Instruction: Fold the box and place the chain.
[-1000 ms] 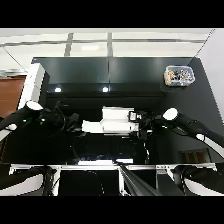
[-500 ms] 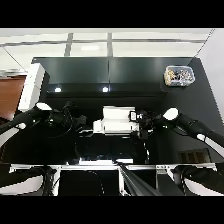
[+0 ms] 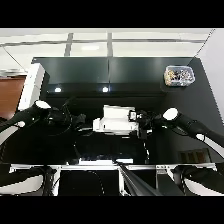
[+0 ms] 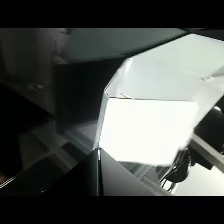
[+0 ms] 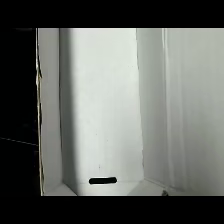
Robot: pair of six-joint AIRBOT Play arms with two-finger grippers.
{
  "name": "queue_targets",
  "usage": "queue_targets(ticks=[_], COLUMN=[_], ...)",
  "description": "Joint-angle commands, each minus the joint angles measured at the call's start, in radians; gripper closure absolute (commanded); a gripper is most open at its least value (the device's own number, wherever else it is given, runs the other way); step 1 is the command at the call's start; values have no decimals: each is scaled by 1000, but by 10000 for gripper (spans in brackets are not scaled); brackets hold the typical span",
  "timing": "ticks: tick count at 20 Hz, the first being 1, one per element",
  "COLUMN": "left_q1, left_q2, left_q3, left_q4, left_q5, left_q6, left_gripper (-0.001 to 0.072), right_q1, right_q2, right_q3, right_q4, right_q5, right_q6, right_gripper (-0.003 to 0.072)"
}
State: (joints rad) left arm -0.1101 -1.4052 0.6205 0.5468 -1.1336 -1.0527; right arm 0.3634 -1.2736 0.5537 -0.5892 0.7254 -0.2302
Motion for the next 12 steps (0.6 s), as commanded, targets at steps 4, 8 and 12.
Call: queue_targets(ticks=[4,8,12], left_q1=[53,23,-53], left_q2=[0,-3,-22], left_q3=[2,2,2], left_q4=[78,80,66], left_q5=[28,108,145], left_q6=[-40,-56,-56], left_gripper=[686,687,687], right_q1=[0,0,0], right_q2=[1,1,1], right_q3=[0,0,0], right_q4=[-5,-5,-5], right_q5=[3,3,3], right_q6=[2,3,3], right_gripper=[519,518,518])
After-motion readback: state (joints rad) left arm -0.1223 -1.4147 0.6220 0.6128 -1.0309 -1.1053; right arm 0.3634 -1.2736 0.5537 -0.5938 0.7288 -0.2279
